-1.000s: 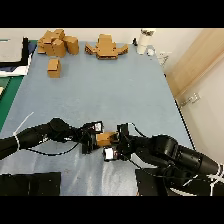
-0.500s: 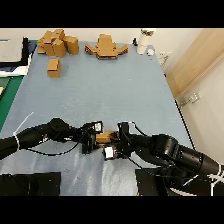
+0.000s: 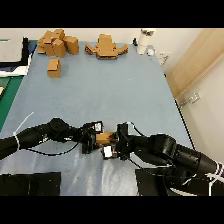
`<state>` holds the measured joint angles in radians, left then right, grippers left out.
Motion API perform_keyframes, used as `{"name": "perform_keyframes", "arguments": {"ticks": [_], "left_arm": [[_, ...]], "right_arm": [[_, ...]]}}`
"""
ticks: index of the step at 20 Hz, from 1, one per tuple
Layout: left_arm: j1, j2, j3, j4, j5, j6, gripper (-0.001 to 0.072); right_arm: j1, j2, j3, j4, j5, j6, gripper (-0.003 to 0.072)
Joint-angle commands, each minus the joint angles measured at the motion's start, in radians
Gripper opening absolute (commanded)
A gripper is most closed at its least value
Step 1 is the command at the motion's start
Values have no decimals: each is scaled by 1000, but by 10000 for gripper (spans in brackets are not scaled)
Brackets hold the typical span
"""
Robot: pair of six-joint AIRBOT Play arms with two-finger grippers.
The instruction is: Fold the box.
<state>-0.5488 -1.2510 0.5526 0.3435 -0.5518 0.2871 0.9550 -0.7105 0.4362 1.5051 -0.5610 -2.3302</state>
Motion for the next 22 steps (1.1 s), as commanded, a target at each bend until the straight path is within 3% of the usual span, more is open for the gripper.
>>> {"name": "perform_keyframes", "arguments": {"ticks": [1, 12, 15, 17, 20, 22], "left_arm": [[0, -1, 1, 0, 0, 0, 446], [0, -1, 1, 0, 0, 0, 446], [0, -1, 1, 0, 0, 0, 446], [0, 0, 1, 0, 0, 0, 446], [0, -1, 1, 0, 0, 0, 446], [0, -1, 1, 0, 0, 0, 446]], "right_arm": [[1, -9, 1, 30, -19, 0, 223], [38, 36, 3, 74, -56, 48, 221], [20, 126, 3, 74, -69, 425, 220], [16, 169, 3, 99, -100, 729, 2], [16, 175, 0, 218, -92, 1046, 1], [-4, 175, -28, 231, -17, 1174, 0]]}}
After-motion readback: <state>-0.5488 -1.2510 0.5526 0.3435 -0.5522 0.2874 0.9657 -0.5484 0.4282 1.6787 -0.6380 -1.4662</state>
